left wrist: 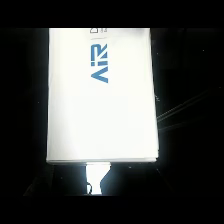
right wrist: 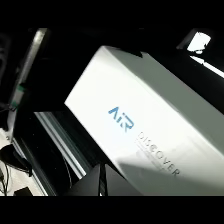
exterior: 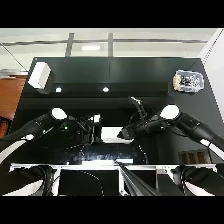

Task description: Fold the box and place the chain.

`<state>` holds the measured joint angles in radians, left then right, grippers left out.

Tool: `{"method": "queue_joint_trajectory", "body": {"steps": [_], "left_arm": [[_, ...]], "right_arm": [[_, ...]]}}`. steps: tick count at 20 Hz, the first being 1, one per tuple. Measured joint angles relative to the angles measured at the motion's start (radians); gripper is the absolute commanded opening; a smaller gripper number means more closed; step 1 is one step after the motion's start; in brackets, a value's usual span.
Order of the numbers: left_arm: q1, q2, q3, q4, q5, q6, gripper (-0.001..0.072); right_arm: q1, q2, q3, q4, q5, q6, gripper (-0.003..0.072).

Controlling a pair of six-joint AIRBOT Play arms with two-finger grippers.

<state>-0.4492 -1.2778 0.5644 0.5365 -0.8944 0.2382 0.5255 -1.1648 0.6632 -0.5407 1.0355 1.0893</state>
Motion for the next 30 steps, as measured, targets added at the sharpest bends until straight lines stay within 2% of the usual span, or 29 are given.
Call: {"method": "queue_joint_trajectory", "body": {"steps": [8, 15, 16, 17, 18, 19, 21, 24, 27, 30], "left_arm": [[0.0, 0.0, 0.0, 0.002, 0.001, 0.003, 0.0388], [0.0, 0.0, 0.0, -0.003, 0.002, -0.004, 0.0397], [0.0, 0.0, 0.0, -0.003, 0.002, -0.004, 0.0422], [0.0, 0.0, 0.0, -0.003, 0.002, -0.004, 0.049], [0.0, 0.0, 0.0, -0.003, 0.002, -0.014, 0.0649], [0.002, 0.0, 0.0, 0.002, 0.002, -0.038, 0.0709], [0.011, 0.004, 0.005, 0.017, -0.006, -0.096, 0.0709], [0.025, 0.038, 0.019, 0.112, -0.061, -0.188, 0.071], [0.03, 0.106, 0.027, 0.182, -0.113, -0.253, 0.071], [0.012, 0.154, 0.04, 0.191, -0.097, -0.302, 0.0709]], "right_arm": [[0.0, -0.081, -0.008, 0.014, -0.038, 0.002, 0.004], [-0.038, -0.068, 0.002, 0.003, -0.016, -0.044, 0.0041], [-0.061, -0.045, 0.008, 0.005, 0.003, -0.05, 0.0041], [-0.087, -0.017, 0.014, 0.017, 0.025, -0.055, 0.0041], [-0.12, 0.017, 0.017, 0.018, 0.046, -0.058, 0.0041], [-0.158, 0.056, 0.021, 0.018, 0.06, -0.061, 0.0041], [-0.229, 0.127, 0.024, 0.005, 0.083, -0.061, 0.0041], [-0.333, 0.209, 0.026, -0.037, 0.118, -0.045, 0.0041], [-0.414, 0.243, 0.027, -0.074, 0.144, -0.036, 0.0041], [-0.46, 0.256, 0.027, -0.099, 0.143, -0.03, 0.004]]}}
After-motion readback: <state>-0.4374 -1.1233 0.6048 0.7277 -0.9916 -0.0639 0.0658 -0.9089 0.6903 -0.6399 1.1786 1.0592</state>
